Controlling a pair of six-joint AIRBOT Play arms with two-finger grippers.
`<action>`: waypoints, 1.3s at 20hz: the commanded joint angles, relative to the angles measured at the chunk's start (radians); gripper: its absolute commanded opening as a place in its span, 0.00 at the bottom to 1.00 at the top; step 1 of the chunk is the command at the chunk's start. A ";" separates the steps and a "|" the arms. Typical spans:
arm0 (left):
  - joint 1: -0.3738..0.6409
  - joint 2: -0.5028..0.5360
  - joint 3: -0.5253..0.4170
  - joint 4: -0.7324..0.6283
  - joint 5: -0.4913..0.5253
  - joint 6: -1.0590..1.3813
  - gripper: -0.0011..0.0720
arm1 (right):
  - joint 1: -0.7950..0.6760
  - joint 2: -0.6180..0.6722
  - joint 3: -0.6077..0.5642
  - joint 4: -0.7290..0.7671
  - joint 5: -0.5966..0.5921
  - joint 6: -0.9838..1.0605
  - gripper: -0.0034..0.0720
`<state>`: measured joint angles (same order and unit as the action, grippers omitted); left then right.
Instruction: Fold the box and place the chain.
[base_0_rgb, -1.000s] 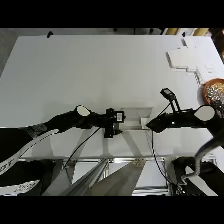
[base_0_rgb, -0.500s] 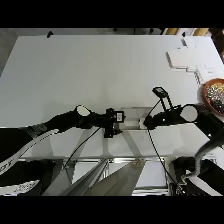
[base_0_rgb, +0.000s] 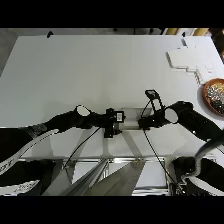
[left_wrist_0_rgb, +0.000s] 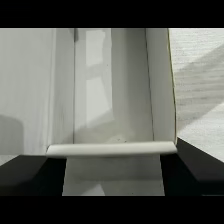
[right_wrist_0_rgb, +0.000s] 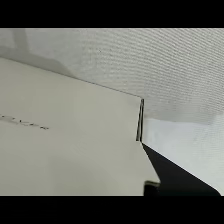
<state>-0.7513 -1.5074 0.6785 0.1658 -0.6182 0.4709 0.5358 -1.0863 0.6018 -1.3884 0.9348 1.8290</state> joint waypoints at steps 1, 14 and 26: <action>0.000 0.000 0.000 0.000 0.000 0.000 0.44 | 0.026 -0.018 0.009 -0.032 -0.006 0.068 0.43; 0.000 0.000 0.000 0.000 0.000 0.000 0.44 | 0.032 -0.075 0.009 -0.083 0.007 0.081 0.24; 0.000 0.000 0.000 0.000 0.000 0.000 0.44 | 0.076 -0.082 0.009 -0.127 -0.005 0.087 0.35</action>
<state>-0.7513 -1.5074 0.6785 0.1661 -0.6170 0.4755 0.6102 -1.1683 0.6102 -1.5143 0.9333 1.8973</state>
